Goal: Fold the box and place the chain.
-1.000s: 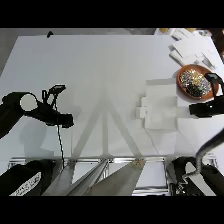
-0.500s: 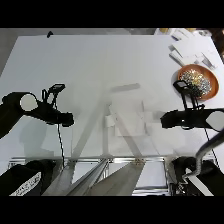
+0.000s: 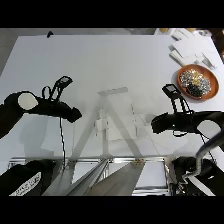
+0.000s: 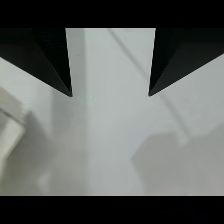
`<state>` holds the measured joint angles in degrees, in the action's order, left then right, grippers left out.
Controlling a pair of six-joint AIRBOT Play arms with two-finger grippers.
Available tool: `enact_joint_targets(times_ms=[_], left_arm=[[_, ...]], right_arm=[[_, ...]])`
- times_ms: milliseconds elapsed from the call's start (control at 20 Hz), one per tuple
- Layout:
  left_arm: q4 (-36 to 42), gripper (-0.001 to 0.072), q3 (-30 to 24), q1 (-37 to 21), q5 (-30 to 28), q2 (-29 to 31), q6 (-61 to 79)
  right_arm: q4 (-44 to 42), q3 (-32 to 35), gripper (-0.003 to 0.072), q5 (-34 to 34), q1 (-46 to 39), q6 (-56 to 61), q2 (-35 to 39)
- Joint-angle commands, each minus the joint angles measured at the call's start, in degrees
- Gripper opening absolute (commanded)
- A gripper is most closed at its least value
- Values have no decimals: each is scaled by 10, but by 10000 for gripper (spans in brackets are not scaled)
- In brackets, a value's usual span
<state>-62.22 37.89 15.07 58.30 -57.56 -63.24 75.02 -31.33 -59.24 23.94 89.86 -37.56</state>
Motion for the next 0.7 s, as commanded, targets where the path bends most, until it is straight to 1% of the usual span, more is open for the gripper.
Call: enact_joint_targets(times_ms=[0,100,200,250,350,450,500,650], left_arm=[[157,505,0,0,-10,-10,208],[286,515,0,-5,19,-42,351],[406,520,6,-15,50,-105,442],[426,542,21,-18,68,-148,459],[420,646,63,-19,96,-232,461],[420,653,104,-19,119,-296,461],[418,653,118,-17,120,-318,457],[402,652,131,-15,112,-353,455]], right_arm=[[-1,0,14,1,4,4,0],[-3,0,14,-2,4,4,0],[-3,0,14,-8,4,4,0],[-3,0,14,-11,4,4,0],[-3,0,14,-17,4,4,0],[-3,0,14,-22,4,4,0],[-3,0,14,-25,4,4,0],[-3,0,14,-31,4,4,0]])
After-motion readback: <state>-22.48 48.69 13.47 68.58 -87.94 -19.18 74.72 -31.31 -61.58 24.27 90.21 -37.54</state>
